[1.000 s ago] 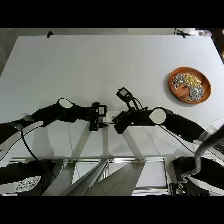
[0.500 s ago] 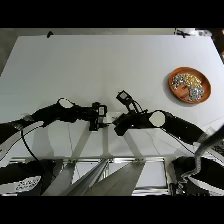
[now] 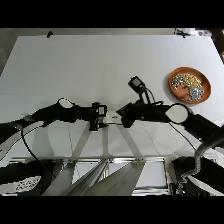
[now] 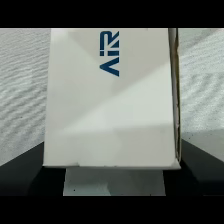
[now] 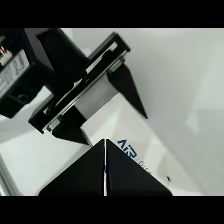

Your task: Fold the box and place the chain.

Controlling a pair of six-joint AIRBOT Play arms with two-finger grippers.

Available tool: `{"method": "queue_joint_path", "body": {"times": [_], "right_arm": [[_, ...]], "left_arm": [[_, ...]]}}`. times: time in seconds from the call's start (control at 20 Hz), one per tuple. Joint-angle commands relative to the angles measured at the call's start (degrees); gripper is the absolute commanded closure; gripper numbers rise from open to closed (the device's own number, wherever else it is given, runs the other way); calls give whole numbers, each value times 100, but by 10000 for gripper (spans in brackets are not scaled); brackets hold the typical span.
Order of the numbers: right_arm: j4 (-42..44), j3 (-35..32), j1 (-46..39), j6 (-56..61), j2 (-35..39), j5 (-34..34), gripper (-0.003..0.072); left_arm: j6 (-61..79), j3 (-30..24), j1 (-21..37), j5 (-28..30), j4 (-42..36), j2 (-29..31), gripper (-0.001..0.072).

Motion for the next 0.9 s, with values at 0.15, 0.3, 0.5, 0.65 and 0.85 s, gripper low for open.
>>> {"method": "queue_joint_path", "body": {"times": [0.15,0.3,0.5,0.65,0.85], "right_arm": [[-3056,48,-695,2951,476,2872,679],[-4172,48,-695,3873,476,3932,679],[-3932,48,-693,3971,476,3735,679],[-3641,48,-693,3969,476,3493,679],[-3571,48,-693,3969,476,3495,679]], "left_arm": [[15,4,2,2,9,0,500],[13,4,2,-4,-275,0,501],[13,4,2,-175,-463,0,502],[-9,7,46,-195,-439,175,703],[-901,7,597,208,-380,1119,704]]}}
